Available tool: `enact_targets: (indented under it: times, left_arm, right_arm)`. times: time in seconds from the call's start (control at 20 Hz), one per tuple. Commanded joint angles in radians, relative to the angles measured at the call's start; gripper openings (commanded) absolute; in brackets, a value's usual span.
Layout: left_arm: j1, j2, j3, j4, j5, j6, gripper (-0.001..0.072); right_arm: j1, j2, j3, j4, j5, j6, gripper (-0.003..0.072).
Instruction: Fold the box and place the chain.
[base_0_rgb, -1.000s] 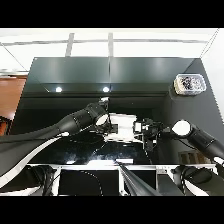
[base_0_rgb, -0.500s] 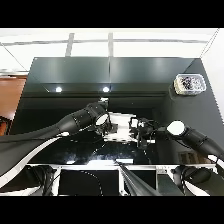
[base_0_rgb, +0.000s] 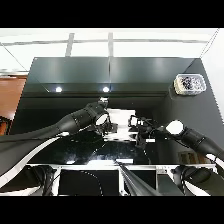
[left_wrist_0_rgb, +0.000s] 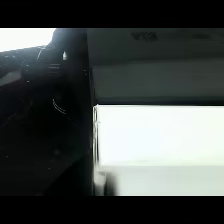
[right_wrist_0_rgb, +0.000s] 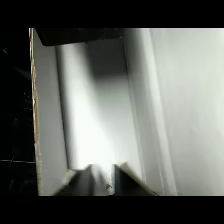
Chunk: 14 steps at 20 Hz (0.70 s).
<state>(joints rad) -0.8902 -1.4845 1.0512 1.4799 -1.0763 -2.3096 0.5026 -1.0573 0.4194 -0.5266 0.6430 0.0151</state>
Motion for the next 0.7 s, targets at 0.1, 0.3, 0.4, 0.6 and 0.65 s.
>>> enact_targets:
  times: [0.1, 0.3, 0.4, 0.6, 0.65]
  left_arm:
    - [0.0, 0.0, 0.0, 0.001, -0.003, 0.002, 0.0031]
    - [0.0, 0.0, 0.0, 0.0, -0.006, 0.002, 0.0031]
    - [0.0, 0.0, 0.0, 0.0, -0.005, 0.002, 0.0031]
    - [0.001, 0.0, 0.0, 0.0, -0.004, 0.002, 0.0031]
    - [0.0, 0.0, 0.0, 0.0, -0.004, 0.002, 0.0031]
  right_arm:
    - [-0.065, 0.055, 0.014, -0.077, 0.051, 0.404, 0.0015]
    - [-0.324, 0.227, 0.052, -0.461, 0.231, 1.067, 0.0015]
    - [-0.48, 0.27, 0.048, -0.593, 0.271, 1.33, 0.0015]
    - [-0.723, 0.241, -0.039, -0.561, 0.272, 1.445, 0.0015]
    - [-0.757, 0.226, -0.067, -0.489, 0.289, 1.44, 0.0015]
